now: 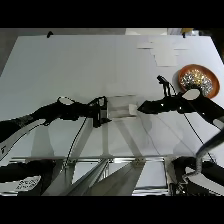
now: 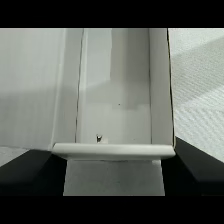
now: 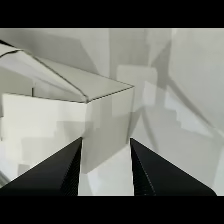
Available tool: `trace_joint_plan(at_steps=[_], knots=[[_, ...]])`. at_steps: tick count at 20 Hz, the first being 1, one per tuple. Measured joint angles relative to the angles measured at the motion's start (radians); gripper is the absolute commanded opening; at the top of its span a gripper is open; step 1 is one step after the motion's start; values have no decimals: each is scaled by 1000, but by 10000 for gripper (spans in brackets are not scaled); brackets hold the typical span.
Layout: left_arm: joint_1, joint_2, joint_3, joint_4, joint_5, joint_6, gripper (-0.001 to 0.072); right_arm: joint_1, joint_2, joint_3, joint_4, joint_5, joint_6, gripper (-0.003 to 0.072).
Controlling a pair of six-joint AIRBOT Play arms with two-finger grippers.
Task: Fold the box and place the chain.
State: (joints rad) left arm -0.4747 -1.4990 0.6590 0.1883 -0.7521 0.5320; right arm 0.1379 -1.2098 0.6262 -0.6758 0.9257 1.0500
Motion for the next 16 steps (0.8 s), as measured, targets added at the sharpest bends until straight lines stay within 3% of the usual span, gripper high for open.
trace_joint_plan(at_steps=[2,4,11,16], knots=[[0,0,0,0,0,0,14,29,5,0,0,-20,0,347],[0,0,0,0,0,0,14,47,6,0,-5,-32,2,412],[0,0,0,0,0,0,14,106,8,6,-77,-82,86,409],[0,0,0,0,0,0,14,214,8,56,-249,-144,296,359]])
